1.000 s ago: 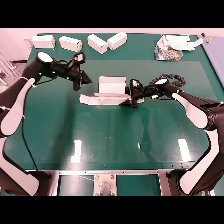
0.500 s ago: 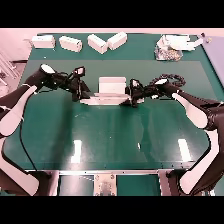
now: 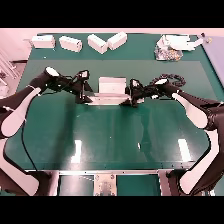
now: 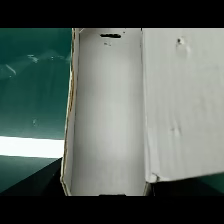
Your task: Fold the box and place the chain.
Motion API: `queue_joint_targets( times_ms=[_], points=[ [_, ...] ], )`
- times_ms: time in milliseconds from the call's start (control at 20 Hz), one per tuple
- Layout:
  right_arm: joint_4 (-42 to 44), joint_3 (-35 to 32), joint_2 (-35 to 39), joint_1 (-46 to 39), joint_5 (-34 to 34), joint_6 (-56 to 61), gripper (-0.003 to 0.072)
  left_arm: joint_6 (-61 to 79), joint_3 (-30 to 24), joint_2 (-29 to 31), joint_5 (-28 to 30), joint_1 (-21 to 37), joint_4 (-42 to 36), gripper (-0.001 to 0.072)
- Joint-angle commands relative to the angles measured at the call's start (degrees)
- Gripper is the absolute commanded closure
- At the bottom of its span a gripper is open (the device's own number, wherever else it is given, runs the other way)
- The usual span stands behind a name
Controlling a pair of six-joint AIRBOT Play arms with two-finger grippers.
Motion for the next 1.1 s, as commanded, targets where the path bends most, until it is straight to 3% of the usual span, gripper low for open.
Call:
queue_joint_targets(
  times_ms=[0,50,400,450,500,750,800,850,1050],
  points=[
    [0.00,0.00,0.04,0.00,0.00,0.02,0.0210,-0.02,-0.02,-0.63,0.59,-0.66,-1.62,0.0064],
    [0.00,0.00,0.04,0.00,0.00,0.02,0.0210,0.00,-0.02,-1.14,0.26,-0.66,-1.95,0.0121],
    [0.00,0.00,0.04,0.00,0.00,0.02,0.0210,0.15,-0.02,-2.08,-0.28,-0.68,-3.52,0.0133],
    [0.00,0.00,0.04,0.00,0.00,0.02,0.0210,0.17,-0.02,-2.08,-0.39,-0.66,-3.52,0.0249],
    [0.00,0.00,0.04,0.00,0.00,0.02,0.0210,0.22,-0.02,-2.08,-0.35,-0.68,-3.52,0.0300],
    [0.00,0.00,0.04,0.00,0.00,0.02,0.0210,0.61,-0.02,-2.14,-0.44,-0.68,-5.88,0.0299],
    [0.00,0.00,0.04,0.00,0.00,0.02,0.0210,0.61,-0.02,-2.21,-0.31,-0.74,-6.08,0.0326],
    [0.00,0.00,0.04,0.00,0.00,0.02,0.0210,0.85,-0.02,-2.21,-0.33,-1.07,-6.05,0.0434],
    [0.00,0.00,0.04,0.00,0.00,0.02,0.0210,1.88,-0.02,-2.21,1.01,-3.23,-6.01,0.0433]
  ],
)
